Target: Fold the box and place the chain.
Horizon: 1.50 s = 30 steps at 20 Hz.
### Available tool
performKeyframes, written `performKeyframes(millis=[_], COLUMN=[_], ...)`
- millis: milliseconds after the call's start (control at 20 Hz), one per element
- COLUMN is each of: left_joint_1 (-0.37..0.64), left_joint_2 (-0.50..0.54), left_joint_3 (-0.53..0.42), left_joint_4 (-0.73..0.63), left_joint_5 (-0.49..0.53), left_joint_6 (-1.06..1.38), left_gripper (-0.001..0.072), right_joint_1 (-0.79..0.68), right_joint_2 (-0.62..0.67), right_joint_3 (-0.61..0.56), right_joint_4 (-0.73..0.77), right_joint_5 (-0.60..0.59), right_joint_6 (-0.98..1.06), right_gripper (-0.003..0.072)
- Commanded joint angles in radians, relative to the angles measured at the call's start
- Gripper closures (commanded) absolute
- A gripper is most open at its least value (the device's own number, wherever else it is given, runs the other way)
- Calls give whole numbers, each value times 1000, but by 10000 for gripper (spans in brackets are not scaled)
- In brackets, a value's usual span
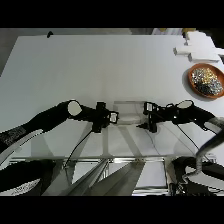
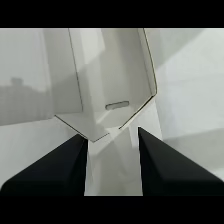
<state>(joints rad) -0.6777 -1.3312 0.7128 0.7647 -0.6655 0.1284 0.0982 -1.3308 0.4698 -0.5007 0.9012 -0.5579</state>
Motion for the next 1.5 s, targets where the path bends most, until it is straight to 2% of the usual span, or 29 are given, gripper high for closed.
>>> performKeyframes(millis=[0,150,200,250,300,600,750,850,1000,1100,1150,1450], left_joint_1=[-12,-12,-12,-12,-12,-22,-38,-49,-60,-60,-60,-60], left_joint_2=[-2,-2,-2,-2,-2,-3,-26,-38,-40,-43,-45,-41], left_joint_3=[0,0,0,0,0,0,0,0,0,0,0,0], left_joint_4=[-47,-54,-54,-54,-54,-95,-142,-146,-165,-181,-181,-171], left_joint_5=[20,35,44,49,53,79,92,93,93,93,93,93], left_joint_6=[3,3,2,2,2,3,3,3,3,3,3,2], left_gripper=[396,398,428,492,508,510,574,574,520,381,353,358], right_joint_1=[0,0,0,0,0,0,0,0,0,0,0,0], right_joint_2=[0,0,0,0,0,0,0,0,0,0,0,0], right_joint_3=[0,0,0,0,0,0,0,0,0,0,0,0], right_joint_4=[1,1,1,1,1,0,1,1,1,1,0,0], right_joint_5=[0,0,0,0,0,0,0,0,0,0,0,0], right_joint_6=[0,0,0,0,0,0,0,0,0,0,0,0], right_gripper=[274,274,274,274,274,274,274,274,274,274,274,274])
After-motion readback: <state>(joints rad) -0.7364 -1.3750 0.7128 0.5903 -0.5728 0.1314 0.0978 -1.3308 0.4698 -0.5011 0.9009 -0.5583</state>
